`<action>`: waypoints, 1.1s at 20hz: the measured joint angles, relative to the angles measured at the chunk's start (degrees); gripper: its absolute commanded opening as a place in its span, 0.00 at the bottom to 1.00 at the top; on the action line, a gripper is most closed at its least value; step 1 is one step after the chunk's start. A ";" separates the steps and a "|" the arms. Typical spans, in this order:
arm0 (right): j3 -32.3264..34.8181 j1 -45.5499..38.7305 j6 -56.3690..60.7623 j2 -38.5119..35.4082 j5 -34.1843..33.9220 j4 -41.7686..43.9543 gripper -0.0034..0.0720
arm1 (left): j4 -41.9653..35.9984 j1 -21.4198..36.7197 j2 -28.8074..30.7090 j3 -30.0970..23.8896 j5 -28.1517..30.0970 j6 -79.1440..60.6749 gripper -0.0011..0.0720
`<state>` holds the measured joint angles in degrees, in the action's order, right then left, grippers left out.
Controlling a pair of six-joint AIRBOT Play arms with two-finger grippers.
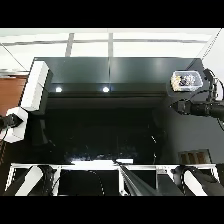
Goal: Fold the box and place the chain.
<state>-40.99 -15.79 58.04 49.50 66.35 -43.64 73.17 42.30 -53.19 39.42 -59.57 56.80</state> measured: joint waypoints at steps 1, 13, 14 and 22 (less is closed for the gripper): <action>0.00 0.00 0.00 0.00 -0.04 0.00 0.06 | -1.66 0.20 -0.52 0.00 1.09 -2.12 0.41; 0.00 0.00 0.00 0.00 -1.84 0.00 0.06 | -6.16 -2.36 -7.48 -0.07 4.63 -13.18 0.47; 0.00 0.00 0.02 0.00 -1.99 0.00 0.06 | -6.16 -2.80 -7.67 -0.07 5.07 -13.55 0.68; 0.00 0.00 0.02 0.00 -2.25 0.00 0.06 | -6.40 -4.00 -7.78 0.46 7.72 -14.14 1.00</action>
<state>-40.99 -15.79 58.06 49.50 64.10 -43.64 66.76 38.30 -60.97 39.88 -51.86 42.65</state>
